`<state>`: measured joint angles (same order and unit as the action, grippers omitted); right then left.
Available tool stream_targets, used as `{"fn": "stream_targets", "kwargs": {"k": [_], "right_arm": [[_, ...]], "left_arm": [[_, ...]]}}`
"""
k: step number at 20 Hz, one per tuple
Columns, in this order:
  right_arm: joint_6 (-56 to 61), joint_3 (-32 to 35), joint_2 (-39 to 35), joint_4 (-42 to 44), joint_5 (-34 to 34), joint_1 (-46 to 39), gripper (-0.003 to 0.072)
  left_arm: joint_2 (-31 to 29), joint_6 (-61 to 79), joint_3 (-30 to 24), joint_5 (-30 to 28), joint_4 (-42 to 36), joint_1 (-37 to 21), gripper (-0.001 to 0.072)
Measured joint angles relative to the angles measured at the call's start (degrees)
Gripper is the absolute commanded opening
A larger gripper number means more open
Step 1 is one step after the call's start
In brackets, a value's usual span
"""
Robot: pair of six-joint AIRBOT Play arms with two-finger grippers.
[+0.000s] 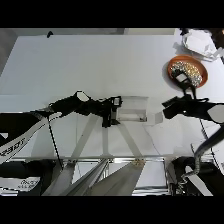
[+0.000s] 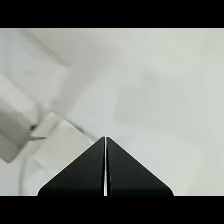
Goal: Fold the box and place the chain.
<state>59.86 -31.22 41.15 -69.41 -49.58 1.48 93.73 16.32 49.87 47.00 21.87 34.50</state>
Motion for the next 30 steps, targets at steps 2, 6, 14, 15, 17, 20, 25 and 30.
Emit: {"fn": "stream_targets", "kwargs": {"k": [2,6,14,15,17,20,25,30], "right_arm": [[8.2,0.5,-0.1,-3.0,-2.1,-4.2,0.0012],[14.0,3.7,6.0,-1.6,-2.8,-8.2,0.0012],[4.4,7.2,17.1,15.7,-4.3,-9.7,0.0010],[3.3,7.8,17.7,17.4,-4.3,-9.7,0.0010],[1.2,9.0,18.8,20.5,-4.3,-9.7,0.0011],[-2.4,10.0,19.5,25.6,-3.9,-9.7,0.0011],[-7.1,10.4,19.1,32.6,-5.0,-9.7,0.0088],[-8.4,10.5,16.3,35.9,-5.9,-9.7,0.0363]], "left_arm": [[0.0,0.0,0.0,0.0,0.0,0.0,0.0210],[0.0,0.0,0.0,0.0,0.0,0.0,0.0210],[0.0,0.0,0.0,0.2,0.0,0.0,0.0210],[0.0,0.0,0.0,0.2,0.0,0.0,0.0210],[0.0,-0.1,0.0,0.2,0.0,0.0,0.0210],[0.0,-0.1,0.0,0.2,0.0,0.0,0.0210],[0.0,-0.1,0.0,0.2,0.0,0.0,0.0210],[0.0,-0.1,0.0,0.2,0.0,0.0,0.0210]]}}
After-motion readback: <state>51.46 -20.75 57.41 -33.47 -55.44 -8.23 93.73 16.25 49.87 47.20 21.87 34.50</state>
